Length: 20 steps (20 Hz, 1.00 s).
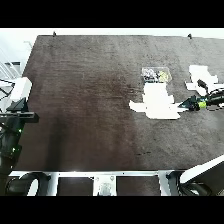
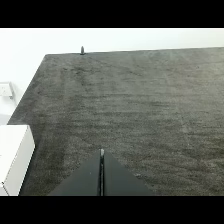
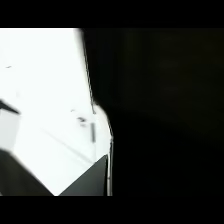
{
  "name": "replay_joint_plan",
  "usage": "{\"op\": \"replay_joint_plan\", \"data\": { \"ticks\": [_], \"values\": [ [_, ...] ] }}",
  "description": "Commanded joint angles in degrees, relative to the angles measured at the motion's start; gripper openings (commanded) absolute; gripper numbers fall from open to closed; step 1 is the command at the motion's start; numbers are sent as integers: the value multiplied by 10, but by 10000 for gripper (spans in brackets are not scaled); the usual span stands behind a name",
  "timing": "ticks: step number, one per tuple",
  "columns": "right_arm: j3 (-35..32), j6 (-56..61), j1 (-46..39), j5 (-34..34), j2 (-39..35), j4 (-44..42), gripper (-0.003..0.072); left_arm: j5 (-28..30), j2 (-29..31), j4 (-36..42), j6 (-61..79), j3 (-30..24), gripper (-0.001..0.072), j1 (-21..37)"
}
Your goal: Fold the box and place the chain.
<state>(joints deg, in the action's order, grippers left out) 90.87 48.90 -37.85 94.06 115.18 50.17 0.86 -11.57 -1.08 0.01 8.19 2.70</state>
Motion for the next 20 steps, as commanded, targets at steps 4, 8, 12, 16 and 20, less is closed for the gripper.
{"op": "replay_joint_plan", "data": {
  "ticks": [4, 8, 12, 16, 20],
  "values": [
    [-77, -31, 14, 34, -37, -87, 15, 0, 0, 0, 0, 0, 21, 0],
    [-243, -48, 80, -57, -143, -172, 14, 0, 0, 0, 0, 0, 21, 0],
    [-379, -54, 204, -183, -223, -251, 14, 0, 0, 0, 0, 0, 21, 0],
    [-383, -39, 302, -272, -231, -291, 14, 0, 0, 0, 0, 0, 21, 0],
    [-303, -11, 376, -345, -214, -265, 14, -4, 0, 0, 0, 0, 20, 0]
  ]
}}
